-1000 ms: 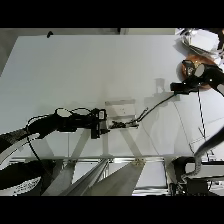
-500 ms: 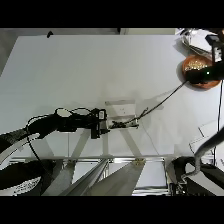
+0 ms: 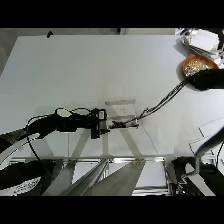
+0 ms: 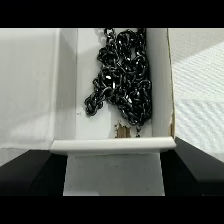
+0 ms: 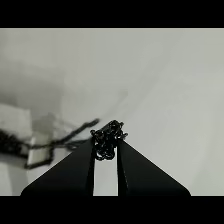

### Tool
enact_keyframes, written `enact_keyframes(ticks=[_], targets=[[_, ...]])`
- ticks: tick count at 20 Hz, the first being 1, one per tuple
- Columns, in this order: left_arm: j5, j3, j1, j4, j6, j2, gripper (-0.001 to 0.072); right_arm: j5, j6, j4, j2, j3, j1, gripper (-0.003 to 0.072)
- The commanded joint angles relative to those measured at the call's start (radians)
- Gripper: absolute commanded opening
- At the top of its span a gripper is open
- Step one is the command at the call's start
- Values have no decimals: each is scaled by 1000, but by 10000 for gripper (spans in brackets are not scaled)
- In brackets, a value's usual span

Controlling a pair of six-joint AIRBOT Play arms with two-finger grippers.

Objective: Fold the box and place the chain.

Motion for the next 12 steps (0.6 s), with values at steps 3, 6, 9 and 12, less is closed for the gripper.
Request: enact_keyframes(ticks=[3, 6, 9, 12], targets=[[0, 0, 0, 0, 0, 0, 138, 52, 10, 29, 40, 0, 209, 12], [0, 0, 0, 0, 0, 0, 138, -17, 48, 26, 40, 0, 359, 12], [0, 0, 0, 0, 0, 0, 138, -66, 73, 26, 40, 0, 455, 12], [0, 0, 0, 0, 0, 0, 138, -93, 100, 27, 40, 0, 508, 12]])
